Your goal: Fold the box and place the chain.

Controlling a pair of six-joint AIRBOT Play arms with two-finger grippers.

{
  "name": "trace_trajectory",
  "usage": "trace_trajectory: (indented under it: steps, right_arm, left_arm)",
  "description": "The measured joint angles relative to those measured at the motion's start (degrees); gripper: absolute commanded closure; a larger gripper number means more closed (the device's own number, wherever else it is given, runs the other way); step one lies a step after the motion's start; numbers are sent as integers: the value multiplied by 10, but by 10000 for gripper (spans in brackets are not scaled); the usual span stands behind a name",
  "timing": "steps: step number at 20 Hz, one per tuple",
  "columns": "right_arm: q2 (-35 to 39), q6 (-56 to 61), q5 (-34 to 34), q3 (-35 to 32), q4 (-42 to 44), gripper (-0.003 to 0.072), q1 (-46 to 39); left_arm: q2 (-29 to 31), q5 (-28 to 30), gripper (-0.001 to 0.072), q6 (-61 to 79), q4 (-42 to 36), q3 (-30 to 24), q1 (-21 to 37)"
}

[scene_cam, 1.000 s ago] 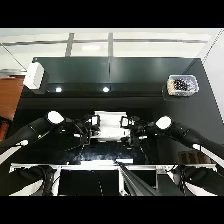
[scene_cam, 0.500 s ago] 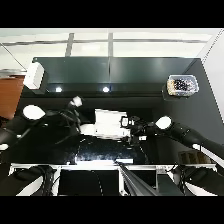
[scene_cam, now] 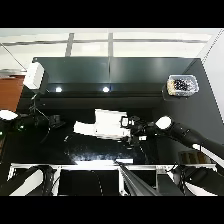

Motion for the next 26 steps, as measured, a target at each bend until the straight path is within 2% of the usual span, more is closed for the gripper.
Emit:
trace_trajectory:
  steps: [2,5,10,11,12,14,15,21,26]
  right_arm:
    - [0,0,0,0,0,119,0]
    - [0,0,0,0,0,119,0]
    - [0,0,0,0,0,119,0]
    - [0,0,0,0,0,119,0]
    - [0,0,0,0,0,119,0]
    - [0,0,0,0,0,119,0]
    - [0,0,0,0,0,119,0]
    - [0,0,0,0,0,119,0]
    - [0,0,0,0,0,119,0]
  left_arm:
    - [-44,-17,682,-16,-16,-4,5]
    - [-108,-44,683,5,-68,-6,-20]
    - [-164,-50,674,33,-108,16,-121]
    - [-169,-49,537,36,-109,25,-138]
    - [-171,-51,343,37,-110,34,-150]
    - [-175,-70,44,38,-118,53,-166]
    - [-176,-80,-5,39,-118,63,-172]
    - [-174,-112,-2,26,-87,114,-182]
    - [-149,-139,-1,-8,-93,130,-192]
